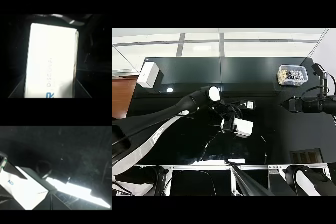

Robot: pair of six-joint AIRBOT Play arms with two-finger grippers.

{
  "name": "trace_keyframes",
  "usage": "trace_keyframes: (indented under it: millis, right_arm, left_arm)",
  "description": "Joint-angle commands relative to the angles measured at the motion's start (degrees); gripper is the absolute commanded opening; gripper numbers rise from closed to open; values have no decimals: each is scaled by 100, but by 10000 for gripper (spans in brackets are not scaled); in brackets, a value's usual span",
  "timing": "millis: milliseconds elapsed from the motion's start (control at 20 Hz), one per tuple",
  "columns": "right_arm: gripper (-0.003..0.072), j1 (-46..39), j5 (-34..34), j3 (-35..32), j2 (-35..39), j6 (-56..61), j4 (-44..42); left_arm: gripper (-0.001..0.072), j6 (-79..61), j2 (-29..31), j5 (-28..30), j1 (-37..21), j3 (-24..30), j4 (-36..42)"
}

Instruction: Fold the box and place the chain.

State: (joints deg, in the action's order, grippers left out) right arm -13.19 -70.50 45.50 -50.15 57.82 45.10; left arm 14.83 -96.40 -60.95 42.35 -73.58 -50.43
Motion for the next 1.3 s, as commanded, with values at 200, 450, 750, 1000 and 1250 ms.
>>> trace_keyframes:
  millis: [200,450,750,1000,1250]
  right_arm:
    - [19,-2,48,7,4,2,0]
    - [19,-2,186,7,4,4,0]
    - [20,0,262,7,4,7,-2]
    - [19,0,361,7,4,11,-26]
    - [19,0,584,7,0,50,-28]
  left_arm:
    - [339,1178,114,304,181,-295,-1071]
    - [340,4166,793,-476,-1130,-466,-3486]
    - [342,6553,953,-1928,-4520,-214,-4308]
    - [365,6417,955,-1290,-6492,-155,-3515]
    - [364,5322,929,46,-6916,-160,-2981]
